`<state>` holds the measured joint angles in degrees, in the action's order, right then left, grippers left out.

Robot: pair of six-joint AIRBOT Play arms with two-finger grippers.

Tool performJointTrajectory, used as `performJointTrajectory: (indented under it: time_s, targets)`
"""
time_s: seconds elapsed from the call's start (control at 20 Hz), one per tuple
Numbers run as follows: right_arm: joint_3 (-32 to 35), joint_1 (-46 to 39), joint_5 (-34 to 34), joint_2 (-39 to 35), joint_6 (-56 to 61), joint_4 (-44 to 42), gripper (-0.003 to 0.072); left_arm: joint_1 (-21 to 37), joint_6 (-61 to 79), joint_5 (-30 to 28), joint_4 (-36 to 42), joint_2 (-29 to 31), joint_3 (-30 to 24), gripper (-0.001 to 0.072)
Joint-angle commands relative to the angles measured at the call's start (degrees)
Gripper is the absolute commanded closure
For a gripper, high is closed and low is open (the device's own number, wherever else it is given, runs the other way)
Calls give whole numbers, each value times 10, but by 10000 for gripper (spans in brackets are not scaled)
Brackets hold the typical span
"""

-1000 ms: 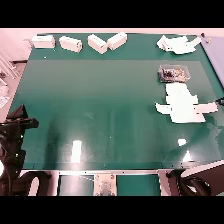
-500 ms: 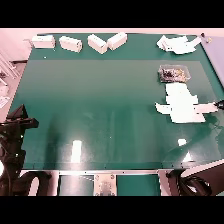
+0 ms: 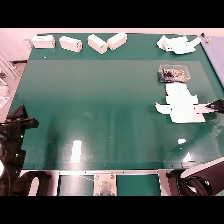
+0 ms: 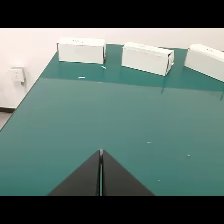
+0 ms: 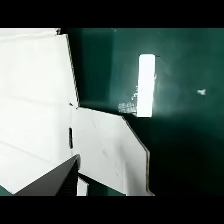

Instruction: Fold the box and place the chain.

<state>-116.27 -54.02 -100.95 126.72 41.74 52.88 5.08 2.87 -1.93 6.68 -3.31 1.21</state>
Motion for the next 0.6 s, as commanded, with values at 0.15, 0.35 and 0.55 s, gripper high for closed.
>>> performJointTrajectory:
  time_s: [0.15, 0.35, 0.55]
  targets:
    - [0, 19, -29, 23, -20, 1, 466, 0, 0, 0, 0, 0, 0, 687]
    - [0, 22, -45, 23, -43, -13, 674, 0, 0, 0, 0, 0, 0, 687]
    - [1, 28, -46, 22, 4, -86, 674, 0, 0, 0, 0, 0, 0, 687]
